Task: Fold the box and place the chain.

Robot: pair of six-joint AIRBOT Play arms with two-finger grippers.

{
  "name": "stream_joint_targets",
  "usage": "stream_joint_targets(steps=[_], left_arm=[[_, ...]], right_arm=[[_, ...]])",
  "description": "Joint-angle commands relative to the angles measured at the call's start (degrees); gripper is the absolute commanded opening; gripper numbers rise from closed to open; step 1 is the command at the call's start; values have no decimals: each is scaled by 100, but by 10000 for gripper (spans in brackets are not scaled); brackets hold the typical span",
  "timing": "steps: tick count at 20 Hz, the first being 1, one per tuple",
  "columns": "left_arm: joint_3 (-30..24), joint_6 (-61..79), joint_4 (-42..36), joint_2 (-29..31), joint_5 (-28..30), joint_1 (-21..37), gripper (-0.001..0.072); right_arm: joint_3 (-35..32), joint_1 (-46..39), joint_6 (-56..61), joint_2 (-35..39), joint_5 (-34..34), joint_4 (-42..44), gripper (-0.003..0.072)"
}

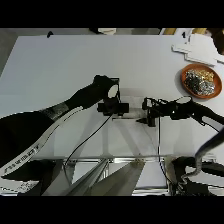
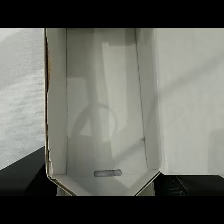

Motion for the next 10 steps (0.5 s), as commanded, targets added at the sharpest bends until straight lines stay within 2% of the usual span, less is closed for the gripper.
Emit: stream_joint_targets(steps=[1,5,6,8,10], left_arm=[[317,-494,249,-240,-345,-4,366],[326,-896,343,-317,-323,50,366],[326,-935,437,-332,-323,50,350],[326,-957,581,-369,-291,28,256],[326,-955,553,-446,-260,11,256]], right_arm=[[0,0,0,-2,2,2,400],[0,0,2,-2,2,2,399],[0,0,0,-2,2,2,399],[0,0,0,-2,2,2,400],[0,0,0,-2,2,4,400]])
